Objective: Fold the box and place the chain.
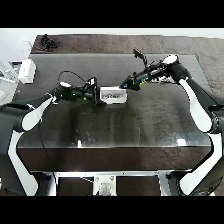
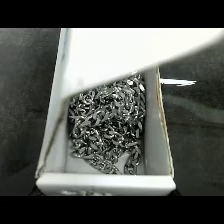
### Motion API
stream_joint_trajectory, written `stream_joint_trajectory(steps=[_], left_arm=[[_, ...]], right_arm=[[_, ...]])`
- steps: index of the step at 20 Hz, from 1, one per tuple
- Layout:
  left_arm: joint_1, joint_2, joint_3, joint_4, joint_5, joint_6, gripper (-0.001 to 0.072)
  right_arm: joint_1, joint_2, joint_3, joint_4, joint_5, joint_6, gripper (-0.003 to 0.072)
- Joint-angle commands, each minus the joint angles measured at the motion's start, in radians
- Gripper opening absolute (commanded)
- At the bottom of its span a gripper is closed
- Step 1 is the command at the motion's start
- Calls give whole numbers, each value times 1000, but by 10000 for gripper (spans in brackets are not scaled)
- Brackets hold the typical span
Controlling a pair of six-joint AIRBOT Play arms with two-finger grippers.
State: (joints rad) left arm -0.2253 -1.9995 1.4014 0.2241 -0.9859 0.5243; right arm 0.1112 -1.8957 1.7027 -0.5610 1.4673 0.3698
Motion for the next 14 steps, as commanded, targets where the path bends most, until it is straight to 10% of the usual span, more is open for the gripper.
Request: stream_joint_trajectory(steps=[1,4,14], left_arm=[[1,1,0,0,0,0,466],[1,1,0,0,0,0,466],[1,1,0,0,0,0,467]], right_arm=[[27,-2,1,-74,-14,-31,8],[41,-2,1,-79,-31,-89,218],[60,-8,3,-80,-113,-195,220]])
